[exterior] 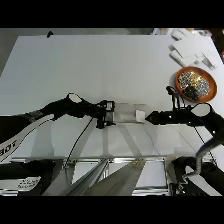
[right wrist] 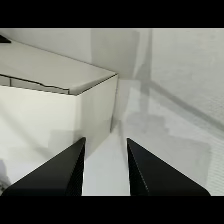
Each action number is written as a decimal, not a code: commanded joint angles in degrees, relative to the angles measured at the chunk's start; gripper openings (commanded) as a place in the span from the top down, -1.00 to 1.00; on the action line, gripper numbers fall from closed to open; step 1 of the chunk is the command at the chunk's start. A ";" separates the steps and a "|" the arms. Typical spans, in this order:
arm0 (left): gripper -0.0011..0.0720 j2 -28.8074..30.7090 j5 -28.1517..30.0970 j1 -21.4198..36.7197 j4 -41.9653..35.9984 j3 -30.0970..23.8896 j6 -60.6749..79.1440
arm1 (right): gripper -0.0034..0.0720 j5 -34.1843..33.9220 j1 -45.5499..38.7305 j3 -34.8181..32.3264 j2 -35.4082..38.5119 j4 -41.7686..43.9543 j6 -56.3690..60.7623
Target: Fold the box and place the chain.
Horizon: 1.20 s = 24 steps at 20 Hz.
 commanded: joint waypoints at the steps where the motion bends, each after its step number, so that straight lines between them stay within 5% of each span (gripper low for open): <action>1: 0.42 0.00 0.00 0.04 0.02 0.04 0.02 | 0.12 0.66 0.07 0.02 1.97 0.57 0.48; 7: 0.42 0.00 0.02 0.04 0.02 0.04 0.02 | 0.11 0.00 0.26 0.02 3.61 4.22 0.48; 12: 0.42 0.00 0.02 0.04 0.02 0.04 0.02 | -0.19 -5.44 5.64 0.17 3.48 1.97 5.97; 18: 0.42 0.00 0.00 0.04 0.02 0.04 0.02 | -0.19 -5.51 12.09 6.08 2.93 -15.96 27.45; 24: 0.42 0.00 0.02 0.04 0.02 0.04 0.02 | -0.19 -2.67 21.86 12.35 -5.40 -24.02 40.39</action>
